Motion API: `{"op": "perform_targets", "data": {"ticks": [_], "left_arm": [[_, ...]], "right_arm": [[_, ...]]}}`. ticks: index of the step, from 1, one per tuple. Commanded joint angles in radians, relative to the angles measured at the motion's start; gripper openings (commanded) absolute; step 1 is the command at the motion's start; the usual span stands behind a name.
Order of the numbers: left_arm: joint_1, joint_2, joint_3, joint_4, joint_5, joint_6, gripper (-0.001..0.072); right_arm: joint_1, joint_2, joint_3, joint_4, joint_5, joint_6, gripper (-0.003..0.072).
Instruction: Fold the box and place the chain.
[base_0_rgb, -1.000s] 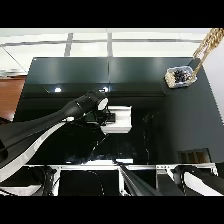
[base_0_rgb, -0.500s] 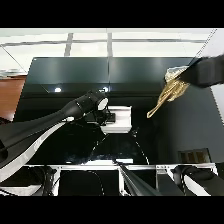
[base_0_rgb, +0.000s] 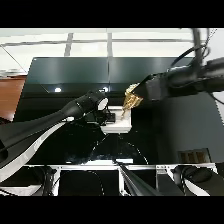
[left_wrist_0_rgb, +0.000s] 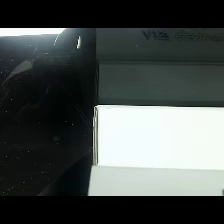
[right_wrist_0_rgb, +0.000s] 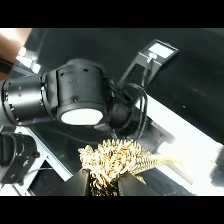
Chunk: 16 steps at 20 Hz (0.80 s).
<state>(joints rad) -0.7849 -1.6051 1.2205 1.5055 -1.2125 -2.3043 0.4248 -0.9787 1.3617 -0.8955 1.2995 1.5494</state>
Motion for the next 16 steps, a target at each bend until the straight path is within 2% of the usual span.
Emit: {"op": "perform_targets", "data": {"ticks": [1,6,10,13,16], "left_arm": [[0.000,-0.001,0.000,0.000,0.000,0.000,0.0025],[0.000,-0.001,0.000,0.000,0.000,0.000,0.0025],[0.000,-0.001,0.000,0.000,-0.001,0.000,0.0025],[0.000,-0.001,0.000,0.000,0.000,0.000,0.0025],[0.000,-0.001,0.000,0.000,0.000,0.000,0.0025]], "right_arm": [[0.046,-0.013,-0.106,-0.003,-0.108,0.006,0.0015],[0.053,-0.013,-0.312,-0.046,-0.184,0.015,0.0015],[0.049,-0.013,-0.327,-0.156,-0.163,0.063,0.0015],[0.060,-0.013,-0.351,-0.147,-0.166,0.072,0.0015],[0.077,-0.018,-0.404,-0.079,-0.241,0.077,0.0015]]}}
